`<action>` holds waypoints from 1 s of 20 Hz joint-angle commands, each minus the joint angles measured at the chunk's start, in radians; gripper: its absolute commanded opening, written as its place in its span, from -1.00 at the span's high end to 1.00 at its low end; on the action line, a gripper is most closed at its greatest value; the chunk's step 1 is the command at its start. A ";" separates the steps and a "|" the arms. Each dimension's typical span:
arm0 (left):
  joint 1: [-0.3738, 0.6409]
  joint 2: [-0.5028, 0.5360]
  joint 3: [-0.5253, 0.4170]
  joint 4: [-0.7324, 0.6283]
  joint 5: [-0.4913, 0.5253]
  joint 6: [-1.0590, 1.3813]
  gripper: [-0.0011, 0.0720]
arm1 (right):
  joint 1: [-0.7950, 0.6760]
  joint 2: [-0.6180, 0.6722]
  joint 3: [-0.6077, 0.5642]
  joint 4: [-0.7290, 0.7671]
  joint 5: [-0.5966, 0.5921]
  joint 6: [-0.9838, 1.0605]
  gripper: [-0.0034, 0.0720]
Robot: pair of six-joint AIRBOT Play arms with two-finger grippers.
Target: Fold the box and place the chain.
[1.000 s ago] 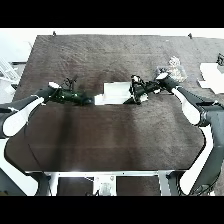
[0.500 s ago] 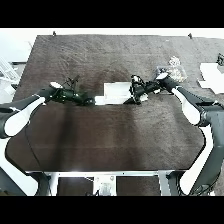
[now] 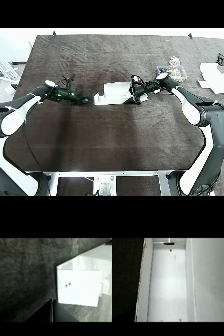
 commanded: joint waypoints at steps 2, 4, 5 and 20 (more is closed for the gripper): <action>-0.026 -0.003 0.001 0.043 0.059 -0.044 0.92 | 0.000 0.000 0.000 0.000 0.000 0.000 -0.64; -0.043 -0.008 0.000 0.042 0.063 -0.044 0.92 | 0.000 0.000 0.000 0.000 0.000 0.001 -0.64; -0.051 -0.009 0.000 0.047 0.070 -0.045 0.92 | 0.000 0.000 0.000 0.000 0.000 0.001 -0.64; -0.085 -0.012 0.079 -0.191 0.003 0.118 0.91 | 0.000 0.000 0.000 0.000 0.000 0.001 -0.64</action>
